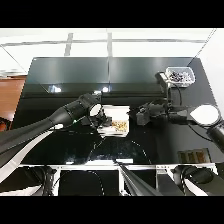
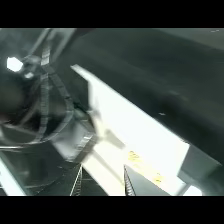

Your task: Fold the box and place the chain.

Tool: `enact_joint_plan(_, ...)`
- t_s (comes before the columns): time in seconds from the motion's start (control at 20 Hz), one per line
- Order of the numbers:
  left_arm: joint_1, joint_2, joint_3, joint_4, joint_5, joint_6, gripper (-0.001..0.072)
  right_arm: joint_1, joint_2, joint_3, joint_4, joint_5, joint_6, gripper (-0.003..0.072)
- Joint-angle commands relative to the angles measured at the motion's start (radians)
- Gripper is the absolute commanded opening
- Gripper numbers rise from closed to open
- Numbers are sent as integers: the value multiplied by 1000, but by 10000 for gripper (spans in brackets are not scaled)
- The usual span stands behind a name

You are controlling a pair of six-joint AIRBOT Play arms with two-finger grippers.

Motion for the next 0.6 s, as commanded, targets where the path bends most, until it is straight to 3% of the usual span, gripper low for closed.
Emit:
enact_joint_plan(0.0, 0, 0, 0, 0, 8, 21, 27, -111, 15, -1, -48, 95, -2, 311)
enact_joint_plan(0.25, -1, 0, 8, 0, 53, -76, 29, -240, 17, -1, -137, 266, -20, 311)
enact_joint_plan(0.3, -5, 0, 16, 0, 62, -116, 95, -240, 17, -1, -164, 282, -20, 310)
enact_joint_plan(0.4, -9, 0, 33, -18, 71, -115, 511, -240, 17, -1, -213, 311, -20, 311)
enact_joint_plan(0.55, -8, 26, 76, -17, 24, -38, 539, -240, 17, -1, -251, 314, -19, 310)
